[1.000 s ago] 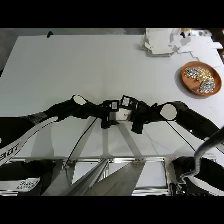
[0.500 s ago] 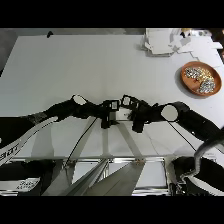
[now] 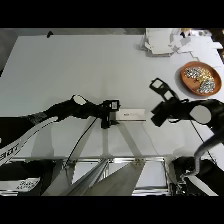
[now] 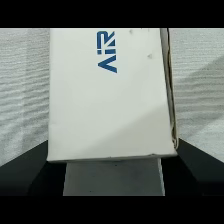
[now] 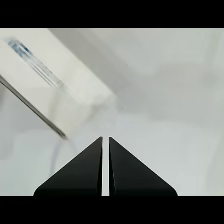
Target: Fold the box and place the chain.
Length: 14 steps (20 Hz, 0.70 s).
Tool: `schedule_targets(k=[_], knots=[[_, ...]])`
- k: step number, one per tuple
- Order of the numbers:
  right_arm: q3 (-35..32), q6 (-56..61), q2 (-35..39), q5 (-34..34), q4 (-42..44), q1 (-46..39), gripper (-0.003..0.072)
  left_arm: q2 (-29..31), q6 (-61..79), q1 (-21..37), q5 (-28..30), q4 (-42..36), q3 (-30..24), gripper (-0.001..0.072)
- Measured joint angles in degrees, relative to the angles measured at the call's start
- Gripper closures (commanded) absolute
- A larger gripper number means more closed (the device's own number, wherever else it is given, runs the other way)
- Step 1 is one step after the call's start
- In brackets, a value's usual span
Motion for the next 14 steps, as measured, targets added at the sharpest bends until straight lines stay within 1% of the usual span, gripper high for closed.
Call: schedule_targets(k=[1,3,5,8,14], knots=[[-0.74,3.28,0.37,3.37,-1.9,-3.17,0.0651,0.0,0.0,0.0,0.0,0.02,0.0,0.064],[-2.25,7.65,0.79,8.02,-4.76,-8.87,0.065,0.0,0.0,0.0,0.0,0.02,0.0,0.064],[-3.21,10.71,1.03,10.71,-6.03,-13.22,0.0648,0.0,0.02,0.0,0.0,0.02,0.0,0.064],[-3.85,13.35,1.2,12.68,-7.19,-16.72,0.0648,0.0,0.02,0.0,0.0,0.04,0.0,0.064],[-4.2,15.15,1.27,14.16,-7.5,-18.51,0.0648,0.0,0.02,0.0,0.0,0.04,0.0,0.064]])
